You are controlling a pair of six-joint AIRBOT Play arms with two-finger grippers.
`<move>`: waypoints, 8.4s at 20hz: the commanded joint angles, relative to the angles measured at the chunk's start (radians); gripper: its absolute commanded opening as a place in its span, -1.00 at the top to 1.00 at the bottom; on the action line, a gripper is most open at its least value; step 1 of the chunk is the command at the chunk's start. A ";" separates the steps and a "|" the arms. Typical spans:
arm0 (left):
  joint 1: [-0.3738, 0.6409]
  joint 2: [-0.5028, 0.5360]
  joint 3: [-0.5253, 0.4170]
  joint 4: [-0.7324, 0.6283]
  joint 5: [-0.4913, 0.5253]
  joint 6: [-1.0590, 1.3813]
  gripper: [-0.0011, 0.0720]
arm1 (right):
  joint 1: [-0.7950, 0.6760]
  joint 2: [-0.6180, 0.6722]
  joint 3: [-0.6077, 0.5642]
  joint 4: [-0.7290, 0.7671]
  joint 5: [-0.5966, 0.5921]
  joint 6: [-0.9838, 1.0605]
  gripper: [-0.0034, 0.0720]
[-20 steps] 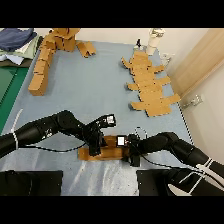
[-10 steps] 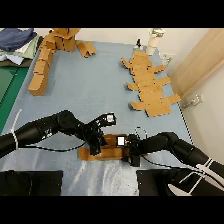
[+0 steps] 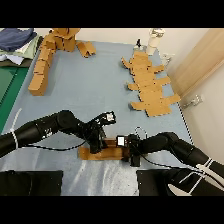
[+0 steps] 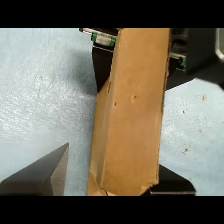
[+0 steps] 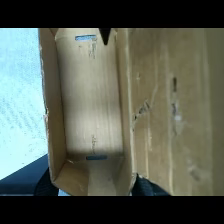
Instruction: Fold the box.
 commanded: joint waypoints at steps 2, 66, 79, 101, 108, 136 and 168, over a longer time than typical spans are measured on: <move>0.011 0.060 0.017 0.213 -0.060 -0.227 -0.37 | 0.000 0.000 0.000 0.001 0.002 0.000 -0.43; 0.078 0.331 0.004 0.267 -0.282 -0.443 0.94 | 0.000 0.001 0.000 0.000 0.002 0.000 -0.44; 0.040 0.118 -0.055 0.270 -0.228 -0.052 -0.91 | 0.000 0.001 0.000 0.000 0.002 0.000 -0.43; -0.053 0.059 -0.140 0.111 -0.006 0.018 0.68 | 0.000 0.002 0.000 0.000 0.002 0.000 -0.43; -0.118 0.055 -0.140 0.096 0.106 0.043 0.69 | 0.000 0.002 0.000 0.000 0.002 0.000 -0.43; -0.134 0.051 -0.143 0.055 0.105 0.060 -0.39 | 0.000 0.002 0.000 0.000 0.002 0.000 -0.43; 0.133 0.342 -0.387 0.165 -0.024 -1.100 0.94 | 0.000 0.002 0.000 0.000 0.002 0.000 -0.43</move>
